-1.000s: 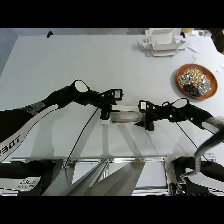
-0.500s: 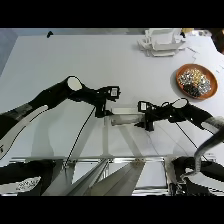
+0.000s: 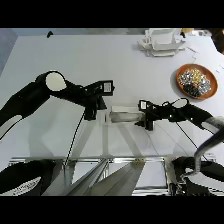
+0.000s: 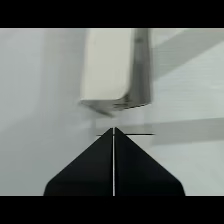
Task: Fold the box and place the chain.
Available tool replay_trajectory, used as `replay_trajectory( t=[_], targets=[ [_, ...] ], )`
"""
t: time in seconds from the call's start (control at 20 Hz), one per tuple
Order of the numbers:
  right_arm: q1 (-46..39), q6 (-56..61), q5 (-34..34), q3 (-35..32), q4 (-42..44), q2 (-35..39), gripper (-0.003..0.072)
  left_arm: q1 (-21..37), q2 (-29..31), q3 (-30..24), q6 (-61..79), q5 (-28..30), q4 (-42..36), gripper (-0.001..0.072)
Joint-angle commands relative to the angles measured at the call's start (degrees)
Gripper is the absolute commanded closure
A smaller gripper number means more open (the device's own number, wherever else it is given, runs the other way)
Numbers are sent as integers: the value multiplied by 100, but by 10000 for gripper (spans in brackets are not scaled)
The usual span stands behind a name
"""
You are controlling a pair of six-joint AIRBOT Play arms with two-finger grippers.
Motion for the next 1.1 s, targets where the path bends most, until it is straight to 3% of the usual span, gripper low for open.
replay_trajectory(
  t=[0.0, 0.1, 0.25, 0.4, 0.55, 0.65, 1.05],
  targets=[
    [2, -7, 20, -2, -7, 4, 228, -546, 76, 4, -177, -367, 26, 708],
    [2, -4, 20, -2, -9, 4, 228, -973, -24, 4, -177, 31, 13, 708],
    [2, -4, 20, -2, -7, 4, 228, -1276, -247, 4, -579, 1445, -13, 707],
    [2, -7, 20, -2, -7, 2, 228, -1213, -603, 4, -1613, 2865, -9, 706],
    [2, -4, 20, -2, -9, 2, 228, -1045, -907, 4, -2468, 3766, -15, 706],
    [2, -4, 17, -2, -7, 4, 228, -907, -1032, 4, -2940, 4041, -13, 706],
    [2, -7, 20, -2, -9, 2, 228, -807, -1296, 2, -3375, 3709, -4, 708]
  ],
)
